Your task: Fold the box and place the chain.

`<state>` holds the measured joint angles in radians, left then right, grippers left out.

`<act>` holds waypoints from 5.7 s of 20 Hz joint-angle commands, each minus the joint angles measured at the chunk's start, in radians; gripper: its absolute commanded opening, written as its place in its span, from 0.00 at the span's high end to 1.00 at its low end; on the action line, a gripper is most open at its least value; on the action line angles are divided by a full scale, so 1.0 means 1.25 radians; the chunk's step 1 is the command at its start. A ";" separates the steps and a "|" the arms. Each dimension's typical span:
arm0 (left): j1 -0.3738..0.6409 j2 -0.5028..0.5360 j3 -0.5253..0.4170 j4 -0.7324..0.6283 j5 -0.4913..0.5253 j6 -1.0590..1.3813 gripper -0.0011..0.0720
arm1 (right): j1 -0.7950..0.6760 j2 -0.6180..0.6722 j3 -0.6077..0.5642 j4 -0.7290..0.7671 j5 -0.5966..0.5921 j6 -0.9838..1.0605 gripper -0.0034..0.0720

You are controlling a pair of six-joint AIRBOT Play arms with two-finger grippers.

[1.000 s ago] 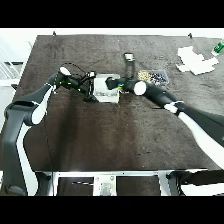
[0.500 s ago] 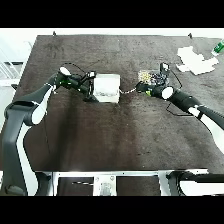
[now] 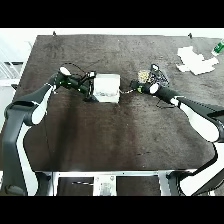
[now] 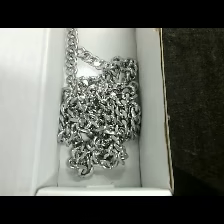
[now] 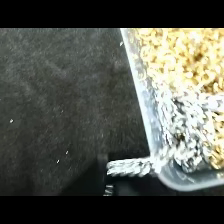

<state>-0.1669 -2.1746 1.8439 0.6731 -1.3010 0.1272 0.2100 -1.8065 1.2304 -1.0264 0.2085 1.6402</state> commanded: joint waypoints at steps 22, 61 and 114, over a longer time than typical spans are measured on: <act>0.000 0.000 0.001 0.000 0.000 0.000 0.51 | 0.329 0.214 0.018 -0.024 -0.001 -0.069 0.94; 0.000 0.000 0.001 0.000 0.003 -0.005 0.51 | -0.011 -0.037 0.035 0.020 -0.002 -0.015 0.94; 0.000 0.000 0.001 0.000 0.002 -0.005 0.51 | -0.020 0.034 -0.037 0.062 -0.011 0.007 0.37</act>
<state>-0.1673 -2.1746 1.8439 0.6731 -1.2984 0.1204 0.1852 -1.6836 1.1133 -0.9745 0.2005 1.6436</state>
